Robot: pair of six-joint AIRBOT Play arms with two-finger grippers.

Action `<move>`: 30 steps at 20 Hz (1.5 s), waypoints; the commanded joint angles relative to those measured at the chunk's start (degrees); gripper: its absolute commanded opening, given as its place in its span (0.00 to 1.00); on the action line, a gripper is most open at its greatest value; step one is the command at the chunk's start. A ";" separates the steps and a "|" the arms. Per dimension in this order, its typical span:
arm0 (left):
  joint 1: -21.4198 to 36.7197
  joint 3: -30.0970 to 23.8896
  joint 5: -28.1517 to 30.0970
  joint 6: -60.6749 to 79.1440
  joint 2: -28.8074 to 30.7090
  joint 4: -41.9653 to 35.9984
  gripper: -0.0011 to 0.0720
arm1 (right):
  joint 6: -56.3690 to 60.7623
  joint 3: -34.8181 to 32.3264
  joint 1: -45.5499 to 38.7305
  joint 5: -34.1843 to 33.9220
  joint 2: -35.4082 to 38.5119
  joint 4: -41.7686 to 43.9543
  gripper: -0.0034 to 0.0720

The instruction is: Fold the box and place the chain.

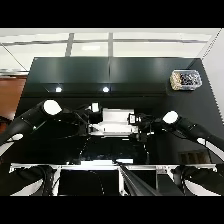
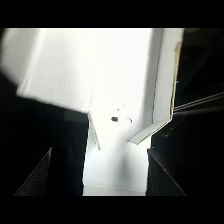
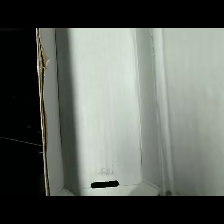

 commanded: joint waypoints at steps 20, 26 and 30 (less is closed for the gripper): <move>-1.51 0.00 -0.68 3.34 -4.33 -4.46 0.39 | -0.02 -0.02 0.04 0.07 0.00 0.00 0.68; -4.42 0.02 -0.26 3.65 -7.41 -8.13 0.40 | -0.02 -0.02 0.04 0.07 0.00 -0.02 0.68; -3.21 0.02 -0.33 3.56 -7.39 -8.41 0.40 | -0.02 -0.02 0.04 0.07 0.00 0.00 0.68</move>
